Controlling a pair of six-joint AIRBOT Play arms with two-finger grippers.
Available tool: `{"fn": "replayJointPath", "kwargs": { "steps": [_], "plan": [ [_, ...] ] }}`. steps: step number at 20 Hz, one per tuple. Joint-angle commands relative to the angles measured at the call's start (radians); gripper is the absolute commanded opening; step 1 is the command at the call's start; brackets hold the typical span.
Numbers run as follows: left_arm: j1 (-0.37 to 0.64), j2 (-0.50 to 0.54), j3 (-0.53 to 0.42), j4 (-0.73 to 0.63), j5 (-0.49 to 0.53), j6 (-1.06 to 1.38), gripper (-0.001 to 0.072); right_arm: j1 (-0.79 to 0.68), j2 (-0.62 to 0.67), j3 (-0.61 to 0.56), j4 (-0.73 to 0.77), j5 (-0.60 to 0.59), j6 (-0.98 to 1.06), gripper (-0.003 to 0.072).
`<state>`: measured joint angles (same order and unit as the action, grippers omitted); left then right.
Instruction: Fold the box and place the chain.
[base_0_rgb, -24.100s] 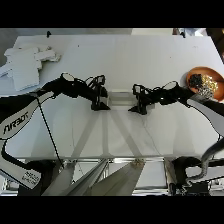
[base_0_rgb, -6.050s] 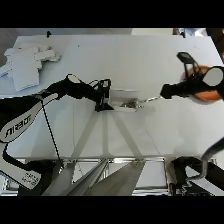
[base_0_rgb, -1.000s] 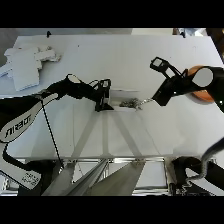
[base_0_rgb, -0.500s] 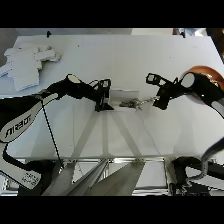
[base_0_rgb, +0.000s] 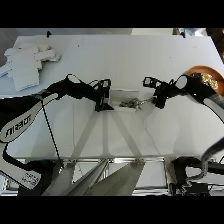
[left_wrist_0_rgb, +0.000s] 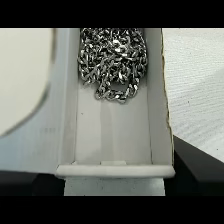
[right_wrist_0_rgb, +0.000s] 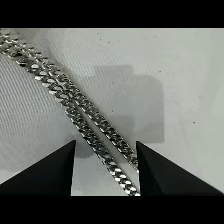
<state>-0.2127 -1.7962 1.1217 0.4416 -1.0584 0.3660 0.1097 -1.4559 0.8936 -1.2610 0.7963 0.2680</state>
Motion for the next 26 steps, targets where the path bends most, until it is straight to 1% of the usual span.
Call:
{"fn": "replayJointPath", "kwargs": {
  "steps": [1, 3, 5, 6, 8, 10, 14, 17, 19, 21, 24, 26],
  "plan": [
    [0.001, 0.000, 0.001, 0.000, 0.000, 0.000, 0.0344, 0.021, -0.049, -0.001, 0.009, 0.001, -0.007, 0.0359],
    [0.001, 0.000, 0.001, 0.000, 0.000, 0.000, 0.0344, 0.044, -0.068, -0.001, 0.009, 0.017, -0.007, 0.0249],
    [0.001, 0.000, 0.001, 0.000, 0.000, 0.000, 0.0344, 0.063, -0.069, -0.001, 0.008, 0.025, -0.002, 0.0046],
    [0.001, 0.000, 0.001, 0.000, 0.000, 0.000, 0.0344, 0.070, -0.066, -0.001, 0.008, 0.034, 0.015, 0.0012],
    [0.001, 0.000, 0.001, 0.000, 0.000, 0.000, 0.0344, 0.076, -0.050, 0.000, 0.008, 0.034, 0.114, 0.0012],
    [0.001, 0.000, 0.001, 0.000, 0.000, 0.000, 0.0344, 0.076, -0.006, 0.000, 0.009, 0.034, 0.196, 0.0011],
    [0.001, 0.000, 0.001, 0.000, 0.000, 0.000, 0.0344, 0.076, 0.141, 0.000, 0.015, 0.015, 0.290, 0.0010],
    [0.000, 0.000, 0.001, 0.001, 0.000, 0.000, 0.0344, 0.074, 0.262, 0.000, 0.013, -0.039, 0.386, 0.0009],
    [0.000, 0.000, 0.001, 0.001, 0.000, 0.000, 0.0344, 0.074, 0.315, 0.000, 0.008, -0.040, 0.406, 0.0009],
    [0.000, 0.000, 0.001, -0.003, 0.000, 0.000, 0.0344, 0.074, 0.348, 0.000, 0.020, -0.020, 0.418, 0.0009],
    [-0.001, 0.000, 0.001, -0.003, 0.000, 0.000, 0.0344, 0.074, 0.395, 0.001, 0.120, 0.022, 0.414, 0.0010],
    [-0.001, 0.000, 0.001, -0.003, 0.000, 0.000, 0.0344, 0.085, 0.407, 0.013, 0.181, 0.098, 0.402, 0.0010]
  ]
}}
